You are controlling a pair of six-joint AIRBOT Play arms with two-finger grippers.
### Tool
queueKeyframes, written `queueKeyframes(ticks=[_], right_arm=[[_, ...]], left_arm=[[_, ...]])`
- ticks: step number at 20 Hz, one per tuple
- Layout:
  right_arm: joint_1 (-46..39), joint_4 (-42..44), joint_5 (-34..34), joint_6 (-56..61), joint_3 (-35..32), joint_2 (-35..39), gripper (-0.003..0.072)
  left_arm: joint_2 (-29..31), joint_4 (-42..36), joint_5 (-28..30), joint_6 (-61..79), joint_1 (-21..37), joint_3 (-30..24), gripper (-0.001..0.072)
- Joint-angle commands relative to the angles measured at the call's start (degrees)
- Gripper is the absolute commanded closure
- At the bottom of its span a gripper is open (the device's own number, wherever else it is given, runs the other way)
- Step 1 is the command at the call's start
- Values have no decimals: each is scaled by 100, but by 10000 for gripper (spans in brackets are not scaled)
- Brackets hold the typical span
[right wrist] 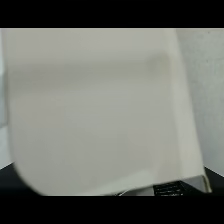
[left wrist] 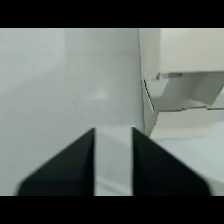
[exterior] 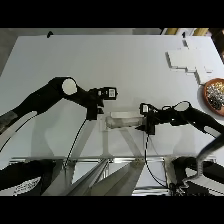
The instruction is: Fold the box and place the chain.
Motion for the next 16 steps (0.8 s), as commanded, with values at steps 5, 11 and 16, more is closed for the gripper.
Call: queueKeyframes(ticks=[5, 11, 16], right_arm=[[-2, -13, 15, -9, 0, 2, 270], [-2, -13, 15, -9, 0, 2, 271], [-2, -13, 15, -9, 0, 2, 271]], left_arm=[[470, 286, -1150, -1320, -437, 2, 702], [463, 280, 295, -1631, -1952, 2, 702], [162, -402, 2452, -1891, -1928, 4, 702]])
